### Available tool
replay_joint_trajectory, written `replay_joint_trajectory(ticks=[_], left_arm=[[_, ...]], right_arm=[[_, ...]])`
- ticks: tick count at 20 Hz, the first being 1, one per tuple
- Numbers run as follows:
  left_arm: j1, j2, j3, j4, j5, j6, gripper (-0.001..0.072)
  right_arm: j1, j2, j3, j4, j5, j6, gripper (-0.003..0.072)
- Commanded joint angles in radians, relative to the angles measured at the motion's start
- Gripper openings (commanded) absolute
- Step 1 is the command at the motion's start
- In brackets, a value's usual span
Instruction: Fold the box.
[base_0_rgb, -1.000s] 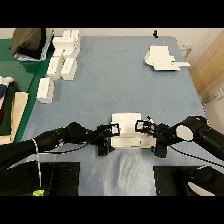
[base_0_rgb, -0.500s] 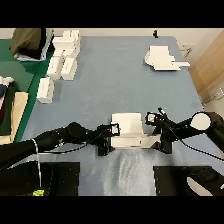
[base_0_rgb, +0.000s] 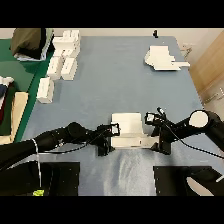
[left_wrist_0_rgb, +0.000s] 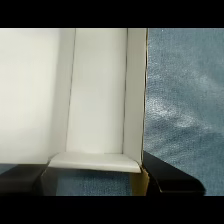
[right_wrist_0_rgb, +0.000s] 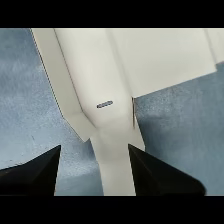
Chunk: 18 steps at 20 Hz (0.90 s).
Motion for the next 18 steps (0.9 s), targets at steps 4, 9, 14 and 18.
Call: replay_joint_trajectory(ticks=[4, 9, 14, 18], left_arm=[[0.0, 0.0, 0.0, 0.0, 0.0, 0.0, 0.0465], [0.0, 0.0, 0.0, 0.0, 0.0, 0.0, 0.0465], [0.0, 0.0, 0.0, 0.0, 0.0, 0.0, 0.0465], [0.0, 0.0, 0.0, 0.0, 0.0, 0.0, 0.0465]], right_arm=[[-0.001, -0.042, 0.0, 0.032, -0.165, -0.299, 0.0613], [0.0, -0.041, -0.006, 0.116, -0.125, -0.311, 0.058], [0.042, -0.041, -0.039, 0.124, -0.1, -0.293, 0.0264], [0.043, -0.041, -0.041, 0.13, -0.115, -0.294, 0.0114]])
